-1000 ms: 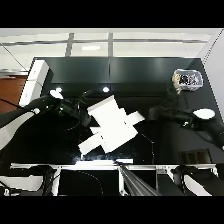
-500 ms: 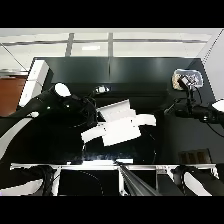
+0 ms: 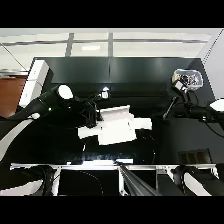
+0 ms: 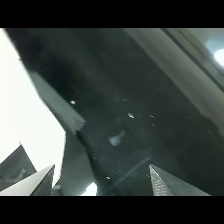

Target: Fold the box and place the chain.

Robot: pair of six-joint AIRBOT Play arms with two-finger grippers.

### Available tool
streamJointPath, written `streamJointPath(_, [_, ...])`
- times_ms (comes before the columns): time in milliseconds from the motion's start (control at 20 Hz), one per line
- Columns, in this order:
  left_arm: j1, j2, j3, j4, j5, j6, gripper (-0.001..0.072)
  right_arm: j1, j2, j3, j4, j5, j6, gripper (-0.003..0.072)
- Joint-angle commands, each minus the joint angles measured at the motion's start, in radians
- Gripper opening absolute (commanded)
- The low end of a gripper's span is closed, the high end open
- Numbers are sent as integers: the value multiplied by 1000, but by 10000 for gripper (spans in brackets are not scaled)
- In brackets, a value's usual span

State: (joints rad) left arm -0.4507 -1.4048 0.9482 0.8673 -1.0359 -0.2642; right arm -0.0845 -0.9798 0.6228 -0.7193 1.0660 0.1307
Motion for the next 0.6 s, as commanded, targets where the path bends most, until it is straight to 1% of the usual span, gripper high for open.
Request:
streamJointPath(0, [-1,1,0,11,23,4,32,101,1,0,-65,-23,-46,703])
streamJointPath(150, [-2,0,0,32,43,16,32,184,0,0,-83,-24,19,704])
streamJointPath(250, [-7,-4,0,50,74,35,32,240,-2,0,-84,-31,19,706])
streamJointPath(300, [-10,-10,0,50,88,35,32,267,-5,-7,-85,-56,19,720])
streamJointPath(450, [-26,-45,-11,101,100,69,31,328,-10,-41,-102,-134,18,720])
streamJointPath(550, [-39,-68,-10,100,105,82,31,361,-10,-45,-142,-126,18,720])
